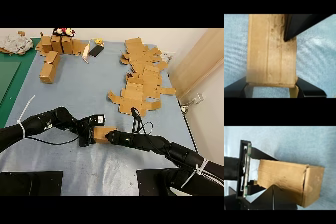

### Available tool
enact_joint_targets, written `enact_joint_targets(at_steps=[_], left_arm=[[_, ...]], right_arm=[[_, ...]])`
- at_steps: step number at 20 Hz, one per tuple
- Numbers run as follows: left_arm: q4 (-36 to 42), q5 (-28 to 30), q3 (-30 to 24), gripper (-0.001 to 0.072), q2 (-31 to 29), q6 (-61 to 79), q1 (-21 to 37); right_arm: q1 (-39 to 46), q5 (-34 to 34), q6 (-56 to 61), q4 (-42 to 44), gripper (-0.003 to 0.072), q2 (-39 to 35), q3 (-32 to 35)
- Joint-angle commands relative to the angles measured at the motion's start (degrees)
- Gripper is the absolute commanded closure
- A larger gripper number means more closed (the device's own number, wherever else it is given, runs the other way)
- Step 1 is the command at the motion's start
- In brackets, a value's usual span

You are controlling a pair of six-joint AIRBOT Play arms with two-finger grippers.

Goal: Fold the box.

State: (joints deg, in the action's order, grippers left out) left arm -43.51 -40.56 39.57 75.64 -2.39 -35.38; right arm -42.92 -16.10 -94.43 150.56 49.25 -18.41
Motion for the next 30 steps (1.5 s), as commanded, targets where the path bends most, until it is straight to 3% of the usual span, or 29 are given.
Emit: enact_joint_targets(at_steps=[1,10,13,15,17,21,30], left_arm=[[0.0,0.0,0.0,0.0181,0.0,0.0,0.0],[0.0,0.0,0.0,0.0180,0.0,0.0,0.0],[0.0,0.0,0.0,0.0181,0.0,0.0,0.0],[0.0,0.0,0.0,0.0181,0.0,0.0,0.0],[0.0,0.0,0.0,0.0181,0.0,0.0,0.0],[0.0,0.0,0.0,0.0181,0.0,0.0,0.0],[0.2,1.4,0.0,0.0181,0.0,0.0,0.0]], right_arm=[[-0.1,-0.8,0.0,-0.3,0.0684,1.2,0.0],[-0.1,-0.5,-0.1,-0.7,0.0684,0.9,0.0],[0.2,-2.6,-0.5,-3.5,0.0684,-2.6,-1.8],[1.5,-3.5,0.0,-8.9,0.0684,-7.5,-2.5],[5.2,-6.6,10.5,-20.2,0.0683,-11.3,-2.5],[13.4,-20.5,27.0,-45.2,0.0683,-12.7,-4.2],[15.8,-22.2,31.6,-47.1,0.0683,-11.4,-6.9]])
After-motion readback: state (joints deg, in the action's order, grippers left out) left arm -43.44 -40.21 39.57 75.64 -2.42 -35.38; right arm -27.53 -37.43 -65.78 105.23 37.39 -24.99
